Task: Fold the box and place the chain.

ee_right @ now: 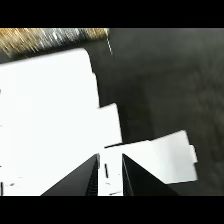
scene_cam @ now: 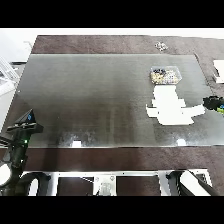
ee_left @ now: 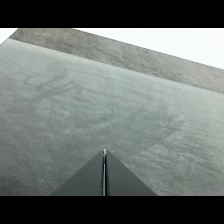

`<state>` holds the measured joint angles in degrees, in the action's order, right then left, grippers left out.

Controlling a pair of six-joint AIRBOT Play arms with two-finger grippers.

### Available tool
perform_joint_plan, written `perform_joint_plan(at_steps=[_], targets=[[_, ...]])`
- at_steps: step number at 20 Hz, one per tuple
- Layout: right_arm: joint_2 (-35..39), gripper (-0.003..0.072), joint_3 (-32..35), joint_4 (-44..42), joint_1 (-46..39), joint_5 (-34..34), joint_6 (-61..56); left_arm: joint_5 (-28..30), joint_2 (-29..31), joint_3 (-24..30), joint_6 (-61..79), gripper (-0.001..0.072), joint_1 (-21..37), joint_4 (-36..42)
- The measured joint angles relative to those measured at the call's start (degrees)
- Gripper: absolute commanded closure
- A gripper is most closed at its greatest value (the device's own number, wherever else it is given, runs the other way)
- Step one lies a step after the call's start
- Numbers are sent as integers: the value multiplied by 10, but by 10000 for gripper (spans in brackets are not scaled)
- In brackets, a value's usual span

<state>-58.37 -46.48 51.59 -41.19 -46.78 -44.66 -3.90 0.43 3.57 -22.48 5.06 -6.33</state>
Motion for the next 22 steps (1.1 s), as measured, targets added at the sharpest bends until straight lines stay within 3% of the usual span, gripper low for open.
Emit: perform_joint_plan(at_steps=[2,7,15,22], targets=[[-50,402,-51,29,-24,-33,-16,0,0,0,0,687,0,0],[-131,335,-157,84,-70,-86,-37,0,0,0,0,687,0,0],[-417,218,-445,142,-98,-408,-38,0,0,0,0,687,0,0],[-502,159,-519,133,-69,-476,41,0,0,0,0,687,0,0]])
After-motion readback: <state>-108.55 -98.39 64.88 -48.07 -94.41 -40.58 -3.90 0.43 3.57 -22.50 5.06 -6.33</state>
